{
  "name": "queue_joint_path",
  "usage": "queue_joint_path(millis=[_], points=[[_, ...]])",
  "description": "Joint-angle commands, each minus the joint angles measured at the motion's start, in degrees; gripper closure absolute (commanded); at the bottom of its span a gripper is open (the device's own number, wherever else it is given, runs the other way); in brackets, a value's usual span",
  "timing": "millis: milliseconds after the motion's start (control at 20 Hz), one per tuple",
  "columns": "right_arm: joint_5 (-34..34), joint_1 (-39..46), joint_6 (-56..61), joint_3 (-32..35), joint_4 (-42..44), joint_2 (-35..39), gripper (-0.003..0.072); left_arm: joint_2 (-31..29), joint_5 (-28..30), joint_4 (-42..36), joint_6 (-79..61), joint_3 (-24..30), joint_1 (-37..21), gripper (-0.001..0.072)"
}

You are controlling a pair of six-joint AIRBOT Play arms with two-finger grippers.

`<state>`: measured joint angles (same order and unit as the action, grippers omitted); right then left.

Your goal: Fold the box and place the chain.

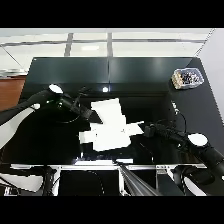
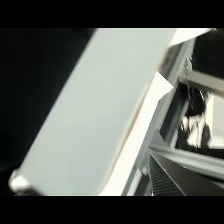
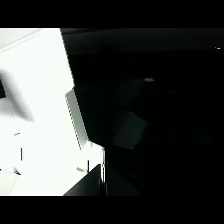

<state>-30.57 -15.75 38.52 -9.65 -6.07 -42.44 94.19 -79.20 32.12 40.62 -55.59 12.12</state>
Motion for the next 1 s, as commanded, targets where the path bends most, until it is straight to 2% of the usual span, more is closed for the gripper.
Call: queue_joint_path(millis=[0, 50, 100, 200, 250, 300, 350, 400, 550, 650, 700, 800, 850, 900, 950], points=[[-0.57, -0.07, 0.00, 0.00, 0.02, 0.04, 0.0672, 4.11, -8.24, 1.44, -1.05, -3.93, 1.03, 0.0061], [-0.70, -0.07, 0.00, 0.00, -0.09, 0.04, 0.0672, 5.57, -11.37, 4.11, -1.01, -5.57, 1.09, 0.0244], [-0.68, -0.07, 0.00, 0.00, -0.09, 0.04, 0.0672, 6.73, -13.62, 6.54, -0.31, -6.82, 1.29, 0.0349], [0.00, -0.07, 0.00, 0.02, -0.15, 0.04, 0.0672, 7.45, -14.27, 9.75, 0.02, -7.80, 1.49, 0.0492], [0.07, -0.07, 0.00, 0.00, -0.15, 0.04, 0.0672, 7.43, -13.49, 10.34, 0.04, -8.11, 1.53, 0.0535], [-0.02, -0.07, -0.02, 0.00, -0.17, 0.04, 0.0623, 7.43, -12.72, 10.38, -0.04, -8.39, 1.51, 0.0688], [0.00, -0.04, -0.02, -0.04, -0.44, 0.04, 0.0253, 7.41, -12.50, 10.36, -0.13, -8.66, 1.49, 0.0685], [-0.33, 0.04, -0.02, -0.72, -1.88, 0.04, -0.0032, 7.10, -12.28, 10.49, -0.07, -8.74, 1.49, 0.0686], [-7.80, 1.25, 0.00, -8.85, -17.90, 0.04, -0.0028, 1.70, -6.75, 10.91, 1.42, -6.99, 2.19, 0.0688], [-12.35, 1.33, -0.20, -14.99, -30.12, 0.04, -0.0028, -7.17, 3.93, 10.78, -2.45, -2.01, 3.93, 0.0688], [-13.70, 1.33, -1.16, -17.07, -34.82, 0.04, -0.0027, -12.87, 11.26, 10.38, -6.60, 1.84, 5.29, 0.0688], [-14.43, 1.31, -7.85, -18.12, -39.12, 0.02, -0.0027, -22.03, 23.93, 10.25, -17.88, 8.94, 8.41, 0.0682], [-15.34, 1.05, -12.94, -18.12, -40.35, -0.20, -0.0027, -24.59, 26.62, 10.27, -25.66, 11.21, 9.70, 0.0682], [-15.91, 0.42, -17.33, -18.10, -41.75, -0.48, -0.0027, -25.49, 26.45, 10.27, -32.83, 12.13, 10.75, 0.0682], [-15.98, -0.48, -19.26, -18.10, -42.58, -0.85, -0.0027, -24.96, 26.43, 10.25, -34.34, 12.11, 11.67, 0.0682]])
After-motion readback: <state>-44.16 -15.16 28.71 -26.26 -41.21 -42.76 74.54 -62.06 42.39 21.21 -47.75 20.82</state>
